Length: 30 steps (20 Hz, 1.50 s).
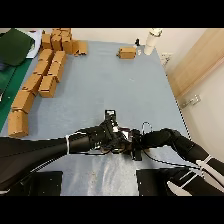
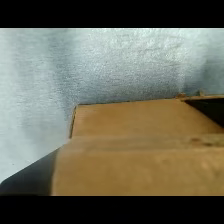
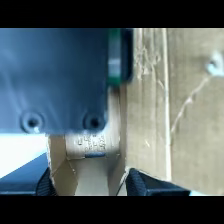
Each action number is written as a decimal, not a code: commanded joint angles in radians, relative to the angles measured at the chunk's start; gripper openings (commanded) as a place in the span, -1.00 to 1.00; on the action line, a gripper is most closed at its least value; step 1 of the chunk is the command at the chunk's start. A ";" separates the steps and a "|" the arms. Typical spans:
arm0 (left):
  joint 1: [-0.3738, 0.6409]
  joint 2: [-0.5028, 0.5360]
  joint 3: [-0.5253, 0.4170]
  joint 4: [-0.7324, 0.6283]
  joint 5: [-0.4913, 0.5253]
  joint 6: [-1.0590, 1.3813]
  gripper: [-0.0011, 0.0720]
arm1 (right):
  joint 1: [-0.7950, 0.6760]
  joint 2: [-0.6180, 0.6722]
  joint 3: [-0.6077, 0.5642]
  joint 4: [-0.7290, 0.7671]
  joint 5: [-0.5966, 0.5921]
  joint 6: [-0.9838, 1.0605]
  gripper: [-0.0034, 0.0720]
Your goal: Fold the box.
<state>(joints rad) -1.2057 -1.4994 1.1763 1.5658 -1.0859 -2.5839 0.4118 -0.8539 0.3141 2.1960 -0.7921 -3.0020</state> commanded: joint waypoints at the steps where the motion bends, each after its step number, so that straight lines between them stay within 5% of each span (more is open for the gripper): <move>1: 0.000 0.031 0.000 0.002 -0.009 -0.002 0.35 | 0.001 0.000 0.000 -0.002 -0.002 0.000 0.40; 7: 0.017 0.101 -0.005 0.008 -0.092 0.003 0.35 | 0.001 0.000 0.000 -0.001 -0.002 0.000 0.40; 18: 0.042 0.261 -0.139 0.002 -0.091 0.003 0.34 | 0.001 0.000 0.000 -0.002 -0.002 0.000 0.40; 19: 0.044 0.277 -0.151 0.003 -0.091 0.003 0.00 | 0.001 0.000 0.000 -0.002 -0.002 0.000 0.41; 20: 0.047 0.297 -0.167 0.002 -0.087 0.007 -0.89 | 0.001 0.000 0.000 -0.001 -0.002 0.000 0.40; 23: 0.048 0.367 -0.232 -0.051 -0.016 0.343 -0.95 | 0.001 0.000 0.000 -0.001 -0.002 0.000 0.41; 26: 0.048 0.388 -0.238 -0.385 -0.098 1.032 -0.95 | 0.001 0.000 0.000 -0.002 -0.002 0.000 0.41; 30: 0.048 0.377 -0.267 -0.260 -0.095 1.361 -0.94 | 0.001 0.000 0.000 -0.002 -0.002 0.000 0.41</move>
